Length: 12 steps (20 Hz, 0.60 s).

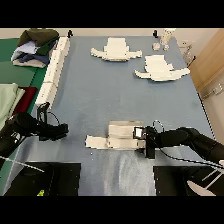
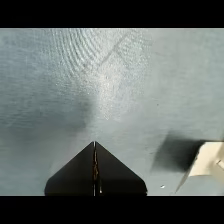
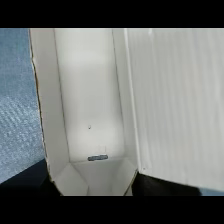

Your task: Fold the box.

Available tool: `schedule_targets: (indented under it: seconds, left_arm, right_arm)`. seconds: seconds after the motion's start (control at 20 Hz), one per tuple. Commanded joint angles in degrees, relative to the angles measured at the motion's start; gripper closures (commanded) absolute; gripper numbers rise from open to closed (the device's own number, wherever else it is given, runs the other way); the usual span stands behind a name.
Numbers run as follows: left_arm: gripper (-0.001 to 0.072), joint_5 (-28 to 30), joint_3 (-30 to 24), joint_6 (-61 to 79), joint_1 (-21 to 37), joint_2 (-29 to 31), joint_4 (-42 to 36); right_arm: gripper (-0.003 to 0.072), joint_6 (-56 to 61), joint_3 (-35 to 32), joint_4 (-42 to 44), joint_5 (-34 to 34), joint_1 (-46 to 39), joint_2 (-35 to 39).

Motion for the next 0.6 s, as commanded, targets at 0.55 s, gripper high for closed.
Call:
schedule_targets:
  seconds: [0.55]
  left_arm:
    - [0.07, 5.1, -8.1, 20.5, -9.2, -4.6, -30.9]
  right_arm:
    - [0.028, 0.0, 0.0, 0.0, 0.0, 0.0, 0.0]
